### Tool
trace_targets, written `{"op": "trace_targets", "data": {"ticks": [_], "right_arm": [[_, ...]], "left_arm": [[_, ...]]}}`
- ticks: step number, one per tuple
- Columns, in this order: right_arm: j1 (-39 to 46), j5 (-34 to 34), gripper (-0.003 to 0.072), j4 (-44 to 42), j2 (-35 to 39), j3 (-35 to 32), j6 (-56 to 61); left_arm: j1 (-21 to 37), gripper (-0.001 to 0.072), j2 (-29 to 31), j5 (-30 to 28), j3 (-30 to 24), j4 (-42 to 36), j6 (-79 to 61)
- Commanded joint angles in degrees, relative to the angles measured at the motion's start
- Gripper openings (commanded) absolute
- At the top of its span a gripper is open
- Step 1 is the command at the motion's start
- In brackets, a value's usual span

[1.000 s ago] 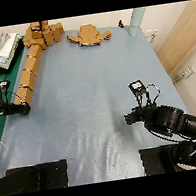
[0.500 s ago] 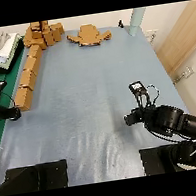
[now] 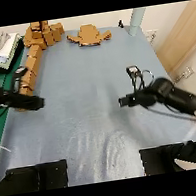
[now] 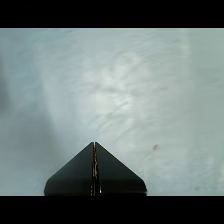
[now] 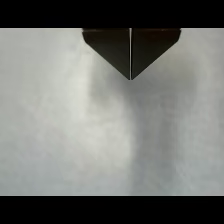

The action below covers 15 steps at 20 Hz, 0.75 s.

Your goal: Fold the box.

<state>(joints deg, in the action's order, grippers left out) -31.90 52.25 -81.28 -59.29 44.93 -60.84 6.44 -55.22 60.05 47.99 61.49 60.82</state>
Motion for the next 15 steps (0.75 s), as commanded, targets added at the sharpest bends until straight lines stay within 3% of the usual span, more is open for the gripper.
{"op": "trace_targets", "data": {"ticks": [1,3,6,15], "right_arm": [[6.1,-1.2,0.0006,-13.3,-12.7,12.9,-14.4],[5.9,-1.2,0.0006,-16.1,-18.0,18.1,-15.8],[5.7,-1.4,0.0006,-20.0,-22.0,21.3,-15.7],[5.8,-0.8,0.0006,-19.7,-22.2,21.3,-15.7]], "left_arm": [[-14.8,0.0012,-4.3,-5.8,3.0,-2.1,6.6],[-19.9,0.0012,-8.4,-7.2,5.9,-2.1,7.5],[-22.9,0.0014,-12.7,-9.5,9.3,-3.3,8.2],[-23.2,0.0015,-13.0,-10.6,9.3,-3.3,8.2]]}}
